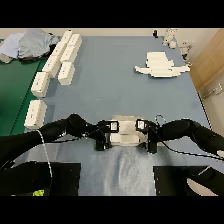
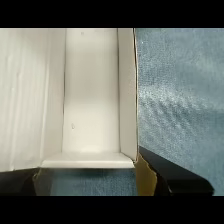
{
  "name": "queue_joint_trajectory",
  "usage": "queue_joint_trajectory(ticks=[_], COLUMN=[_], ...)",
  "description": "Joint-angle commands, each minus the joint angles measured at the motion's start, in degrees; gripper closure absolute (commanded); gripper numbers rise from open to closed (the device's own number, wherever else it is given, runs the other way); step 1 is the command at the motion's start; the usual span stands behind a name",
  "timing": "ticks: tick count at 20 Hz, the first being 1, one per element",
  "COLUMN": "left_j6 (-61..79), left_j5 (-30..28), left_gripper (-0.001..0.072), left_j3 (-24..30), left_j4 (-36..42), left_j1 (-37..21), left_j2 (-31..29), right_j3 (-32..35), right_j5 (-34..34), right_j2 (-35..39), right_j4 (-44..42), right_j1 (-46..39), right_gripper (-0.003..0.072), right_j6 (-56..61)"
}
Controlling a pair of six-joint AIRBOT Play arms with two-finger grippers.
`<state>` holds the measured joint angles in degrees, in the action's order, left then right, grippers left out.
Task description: Fold the box.
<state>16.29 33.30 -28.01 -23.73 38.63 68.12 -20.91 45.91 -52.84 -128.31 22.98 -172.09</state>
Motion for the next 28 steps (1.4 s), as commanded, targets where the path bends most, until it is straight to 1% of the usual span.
queue_joint_trajectory(ticks=[1,5,8,10,28], left_j6=[-1.55,-4.31,-4.24,-3.76,-3.72], left_j5=[-0.28,-0.31,-0.22,0.28,0.26], left_gripper=[0.002,0.0021,0.0022,0.0201,0.0198], left_j3=[-0.55,-0.44,-0.44,-0.55,-0.61], left_j4=[-0.28,-3.13,-3.15,-3.13,-3.08], left_j1=[0.33,0.31,0.31,0.31,0.31], left_j2=[0.5,0.5,0.5,0.5,0.5], right_j3=[0.02,0.02,0.02,0.02,0.02], right_j5=[0.0,-0.02,0.0,0.0,0.0], right_j2=[0.04,0.04,0.04,0.04,0.04], right_j4=[-0.02,-0.02,-0.02,-0.02,-0.02], right_j1=[-0.02,-0.02,-0.02,-0.02,-0.02], right_gripper=[0.0187,0.0188,0.0188,0.0188,0.0188], right_j6=[0.0,0.0,0.0,0.0,0.0])
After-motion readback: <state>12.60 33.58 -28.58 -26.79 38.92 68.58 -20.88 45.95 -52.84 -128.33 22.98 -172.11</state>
